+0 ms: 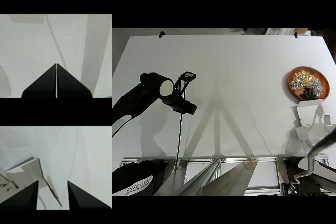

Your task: Fold the box and place the chain.

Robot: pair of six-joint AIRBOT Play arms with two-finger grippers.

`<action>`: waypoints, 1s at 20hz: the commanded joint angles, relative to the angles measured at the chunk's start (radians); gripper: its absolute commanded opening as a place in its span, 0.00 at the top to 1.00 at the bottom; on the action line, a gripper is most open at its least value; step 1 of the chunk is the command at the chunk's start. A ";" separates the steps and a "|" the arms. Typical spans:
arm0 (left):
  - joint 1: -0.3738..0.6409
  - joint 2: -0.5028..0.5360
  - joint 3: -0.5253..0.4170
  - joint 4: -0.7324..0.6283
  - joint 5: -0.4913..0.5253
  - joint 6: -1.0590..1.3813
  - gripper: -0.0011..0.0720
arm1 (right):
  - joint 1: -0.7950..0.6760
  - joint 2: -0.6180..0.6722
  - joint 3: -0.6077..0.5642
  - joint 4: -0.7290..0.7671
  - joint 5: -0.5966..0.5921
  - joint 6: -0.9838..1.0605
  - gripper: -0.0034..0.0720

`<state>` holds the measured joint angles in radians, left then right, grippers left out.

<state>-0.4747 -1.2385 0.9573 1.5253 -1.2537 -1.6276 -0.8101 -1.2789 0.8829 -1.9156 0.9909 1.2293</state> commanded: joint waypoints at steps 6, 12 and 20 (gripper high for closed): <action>0.001 0.001 0.000 0.000 0.000 0.000 0.98 | 0.002 -0.107 0.001 0.093 0.090 0.055 0.93; 0.001 0.001 0.000 0.000 0.000 0.000 0.98 | 0.201 0.002 0.000 0.380 0.260 -0.008 0.94; 0.001 0.001 0.000 0.000 0.000 0.000 0.98 | 0.614 0.294 -0.121 0.614 0.264 0.021 0.94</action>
<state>-0.4747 -1.2385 0.9573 1.5257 -1.2541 -1.6276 -0.3210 -1.0962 0.8238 -1.4197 1.2747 1.2301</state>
